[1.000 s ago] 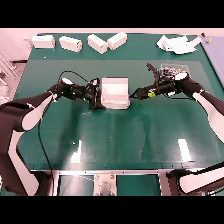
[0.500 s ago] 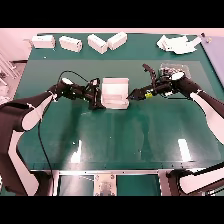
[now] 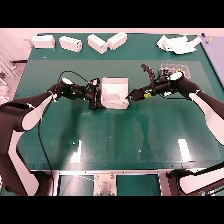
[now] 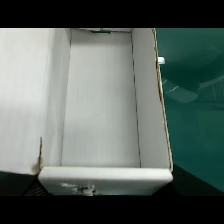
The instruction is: Fold the box and place the chain.
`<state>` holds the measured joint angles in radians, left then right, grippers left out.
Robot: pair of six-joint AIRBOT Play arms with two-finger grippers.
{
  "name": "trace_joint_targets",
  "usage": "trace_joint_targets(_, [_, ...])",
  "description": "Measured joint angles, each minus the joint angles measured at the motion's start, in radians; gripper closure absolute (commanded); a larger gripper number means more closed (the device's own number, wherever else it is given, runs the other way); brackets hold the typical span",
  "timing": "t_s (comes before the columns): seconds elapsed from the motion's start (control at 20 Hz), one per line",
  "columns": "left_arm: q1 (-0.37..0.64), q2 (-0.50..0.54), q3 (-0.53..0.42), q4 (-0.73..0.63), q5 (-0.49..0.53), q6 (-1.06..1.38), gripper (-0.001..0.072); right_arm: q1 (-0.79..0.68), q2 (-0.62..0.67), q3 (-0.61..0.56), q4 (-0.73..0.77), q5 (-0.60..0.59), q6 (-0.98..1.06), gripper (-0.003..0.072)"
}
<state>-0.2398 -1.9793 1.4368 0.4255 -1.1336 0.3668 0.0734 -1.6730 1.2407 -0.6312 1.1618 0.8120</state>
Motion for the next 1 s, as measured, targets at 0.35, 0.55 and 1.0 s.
trace_joint_targets(0.35, [0.0, 0.0, 0.0, 0.0, -0.001, 0.0, 0.0083, 0.027, 0.0, 0.006, -0.043, -0.04, 0.013, 0.0317])
trace_joint_targets(0.55, [0.0, 0.0, 0.0, 0.0, -0.001, 0.0, 0.0083, 0.057, 0.0, 0.043, -0.137, -0.047, 0.095, 0.0316])
trace_joint_targets(1.0, [0.0, 0.0, 0.0, 0.001, -0.003, 0.0, 0.0083, 0.152, 0.001, 0.112, -0.344, -0.059, 0.311, 0.0259])
